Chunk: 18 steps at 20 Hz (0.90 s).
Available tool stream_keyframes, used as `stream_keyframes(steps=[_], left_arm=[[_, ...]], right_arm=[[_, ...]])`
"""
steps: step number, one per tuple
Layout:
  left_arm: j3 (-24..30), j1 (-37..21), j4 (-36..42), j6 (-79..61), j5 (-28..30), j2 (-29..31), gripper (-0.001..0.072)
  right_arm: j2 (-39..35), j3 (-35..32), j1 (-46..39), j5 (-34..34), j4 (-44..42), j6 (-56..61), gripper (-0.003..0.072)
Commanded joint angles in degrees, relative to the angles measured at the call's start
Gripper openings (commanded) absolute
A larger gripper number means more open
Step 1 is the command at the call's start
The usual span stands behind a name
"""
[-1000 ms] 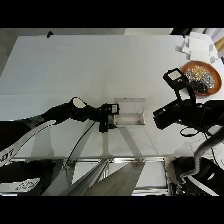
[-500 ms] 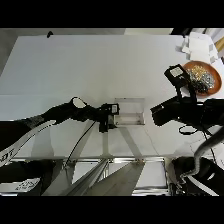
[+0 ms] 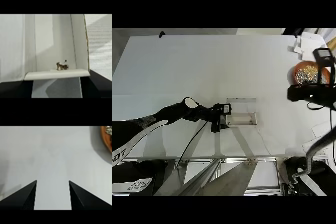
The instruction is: Fold the box and place the chain.
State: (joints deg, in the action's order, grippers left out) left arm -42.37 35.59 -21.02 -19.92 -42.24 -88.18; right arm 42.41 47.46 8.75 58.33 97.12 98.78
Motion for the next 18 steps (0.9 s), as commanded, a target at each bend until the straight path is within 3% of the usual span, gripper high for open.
stream_keyframes(steps=[1,4,10,14,18], left_arm=[[0.0,0.0,0.0,0.0,0.0,0.0,0.0273],[0.0,0.0,0.0,0.0,0.0,0.0,0.0273],[0.0,0.0,0.0,0.0,0.0,0.0,0.0273],[0.0,0.0,0.0,0.0,0.0,0.0,0.0273],[0.0,0.0,0.0,0.0,0.0,0.0,0.0273]], right_arm=[[2.9,2.0,-14.5,-2.3,-4.5,-9.0,0.0409],[8.4,6.6,-20.7,-1.8,-9.4,-14.5,0.0408],[23.9,17.0,-21.9,0.7,-9.3,-15.3,0.0407],[30.4,17.9,-21.9,0.3,-8.2,-15.3,0.0406],[34.4,17.9,-23.1,-4.3,-5.6,-13.9,0.0396]])
